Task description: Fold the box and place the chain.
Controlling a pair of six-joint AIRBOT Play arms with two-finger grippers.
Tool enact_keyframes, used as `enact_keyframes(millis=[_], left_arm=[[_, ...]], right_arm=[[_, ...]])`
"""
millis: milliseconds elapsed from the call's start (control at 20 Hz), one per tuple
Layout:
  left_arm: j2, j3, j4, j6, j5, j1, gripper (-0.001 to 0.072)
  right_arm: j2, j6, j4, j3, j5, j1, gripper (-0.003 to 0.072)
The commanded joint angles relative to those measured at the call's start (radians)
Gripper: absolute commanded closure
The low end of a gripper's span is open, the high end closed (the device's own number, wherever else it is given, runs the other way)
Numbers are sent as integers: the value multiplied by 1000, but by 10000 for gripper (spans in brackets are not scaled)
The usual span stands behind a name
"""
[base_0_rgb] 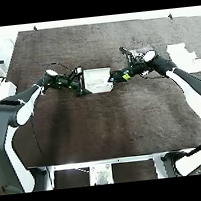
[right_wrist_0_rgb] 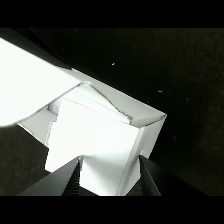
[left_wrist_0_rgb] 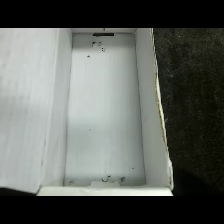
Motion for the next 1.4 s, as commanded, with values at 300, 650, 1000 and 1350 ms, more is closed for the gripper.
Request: enact_keyframes(millis=[300, 650, 1000, 1350], left_arm=[[0, 0, 0, 0, 0, 1, 431], [0, 0, 0, 0, 0, 1, 431], [0, 0, 0, 0, 0, 1, 431], [0, 0, 0, 0, 0, 1, 431]], right_arm=[[-52, 167, -200, 92, -5, 63, 234], [-113, 305, -344, 174, 2, 121, 233], [-114, 542, -664, 272, 100, 204, 237], [-206, 613, -737, 441, 276, 238, 248]])
